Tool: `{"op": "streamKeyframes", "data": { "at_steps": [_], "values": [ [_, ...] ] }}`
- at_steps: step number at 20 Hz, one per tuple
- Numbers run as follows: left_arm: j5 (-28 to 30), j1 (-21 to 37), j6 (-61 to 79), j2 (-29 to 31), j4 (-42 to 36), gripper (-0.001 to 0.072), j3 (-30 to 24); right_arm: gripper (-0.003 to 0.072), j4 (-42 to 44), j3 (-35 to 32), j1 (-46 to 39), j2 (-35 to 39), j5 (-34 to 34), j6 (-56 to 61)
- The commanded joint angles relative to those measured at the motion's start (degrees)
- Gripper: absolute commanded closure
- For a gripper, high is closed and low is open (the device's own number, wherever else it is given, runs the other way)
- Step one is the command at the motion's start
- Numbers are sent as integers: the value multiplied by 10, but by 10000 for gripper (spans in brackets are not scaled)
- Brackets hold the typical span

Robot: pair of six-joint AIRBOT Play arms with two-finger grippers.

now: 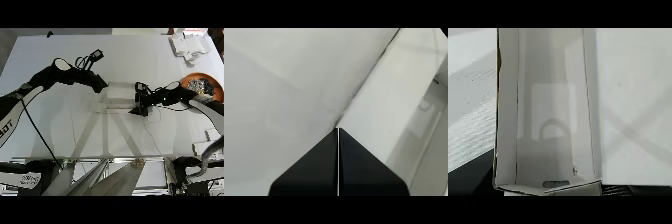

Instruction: Fold the box and place the chain.

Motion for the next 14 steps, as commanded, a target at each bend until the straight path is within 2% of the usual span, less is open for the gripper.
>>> {"op": "streamKeyframes", "data": {
  "at_steps": [1,4,5,7,8,9,12,14],
  "values": [
    [-94,39,34,36,40,698,0,192,3,0,0,0,-1,1],
    [-131,54,70,48,118,677,0,192,3,0,0,0,-1,1],
    [-133,53,84,47,140,559,0,192,3,0,0,0,-1,1],
    [-132,47,120,47,138,234,-11,192,3,0,0,0,-1,1],
    [-127,42,142,47,129,161,-19,192,3,0,0,0,-1,1],
    [-122,36,178,47,121,128,-31,192,3,0,0,0,-1,1],
    [-118,23,341,41,118,128,-77,192,3,0,0,0,-1,1],
    [-92,22,396,35,104,127,-103,192,3,0,0,0,-1,1]
  ]
}}
